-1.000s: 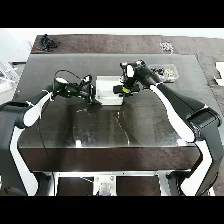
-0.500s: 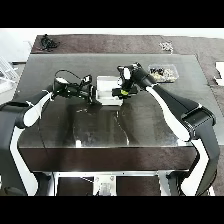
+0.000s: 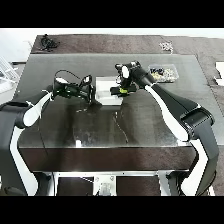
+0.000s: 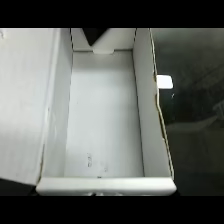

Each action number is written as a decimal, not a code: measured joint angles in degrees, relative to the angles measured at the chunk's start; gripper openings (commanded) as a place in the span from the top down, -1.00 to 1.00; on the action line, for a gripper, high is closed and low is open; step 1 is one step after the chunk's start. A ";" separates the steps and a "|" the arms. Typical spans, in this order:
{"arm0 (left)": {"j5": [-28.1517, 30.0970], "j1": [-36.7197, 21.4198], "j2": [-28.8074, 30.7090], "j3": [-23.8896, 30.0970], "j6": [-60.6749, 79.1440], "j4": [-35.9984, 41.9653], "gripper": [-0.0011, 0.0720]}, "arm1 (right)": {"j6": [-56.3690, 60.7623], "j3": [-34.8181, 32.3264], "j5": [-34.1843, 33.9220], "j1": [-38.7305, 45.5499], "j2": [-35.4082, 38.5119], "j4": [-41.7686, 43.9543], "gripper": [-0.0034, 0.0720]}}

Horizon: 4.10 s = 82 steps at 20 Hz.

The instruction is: Fold the box and place the chain.

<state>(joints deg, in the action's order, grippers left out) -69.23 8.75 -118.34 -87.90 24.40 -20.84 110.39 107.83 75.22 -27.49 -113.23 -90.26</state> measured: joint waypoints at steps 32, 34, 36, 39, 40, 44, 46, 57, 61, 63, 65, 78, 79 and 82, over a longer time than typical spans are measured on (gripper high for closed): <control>-0.24 0.02 0.00 0.00 -0.15 0.33 -0.47 | -28.39 5.77 -12.28 28.79 3.85 1.66 -0.24; -0.22 0.02 0.00 0.00 -0.15 0.33 -0.47 | -31.56 5.77 -13.97 30.12 2.10 3.74 -0.24; -0.20 0.02 0.00 0.00 -0.15 0.33 -0.47 | -34.14 5.77 -15.41 30.86 0.50 5.99 -0.19; -0.13 0.02 0.00 0.00 -0.13 0.33 -0.47 | -36.83 5.77 -16.55 31.36 -1.70 8.48 -0.16; 0.00 0.02 0.00 0.00 -0.13 0.33 -0.47 | -37.35 5.77 -16.72 31.50 -2.32 9.01 -0.16; 0.48 0.02 0.00 0.00 -0.13 0.35 -0.47 | -38.58 5.77 -16.76 31.52 -3.96 11.50 -0.04; 0.57 0.02 0.00 0.00 -0.13 0.35 -0.47 | -38.80 5.77 -16.57 31.52 -4.26 12.33 0.46; 0.85 0.02 0.00 0.00 -0.13 0.35 -0.47 | -37.20 8.52 -11.72 31.32 4.74 12.92 0.88; 0.85 0.02 0.00 0.00 -0.13 0.37 -0.47 | -36.11 8.70 -10.51 29.31 14.62 12.76 0.88; 0.85 0.02 0.00 0.00 -0.13 0.35 -0.47 | -35.95 8.70 -10.23 27.21 19.43 12.74 0.88; 0.85 0.02 0.00 0.00 -0.13 0.35 -0.47 | -35.82 8.70 -10.32 24.26 24.28 12.74 0.88; 0.85 0.02 0.00 0.00 -0.13 0.35 -0.47 | -36.98 8.00 -16.85 -0.39 36.96 12.72 0.88; 0.85 0.02 0.00 0.00 -0.13 0.35 -0.47 | -37.03 7.37 -17.09 -1.57 36.96 12.72 0.88; 0.83 0.02 0.00 0.00 -0.13 0.35 -0.47 | -36.39 5.03 -17.66 -3.39 36.46 12.66 0.88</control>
<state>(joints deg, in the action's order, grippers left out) -68.40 8.78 -118.34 -87.90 24.27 -20.49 74.00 112.86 57.56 -30.87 -76.77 -77.60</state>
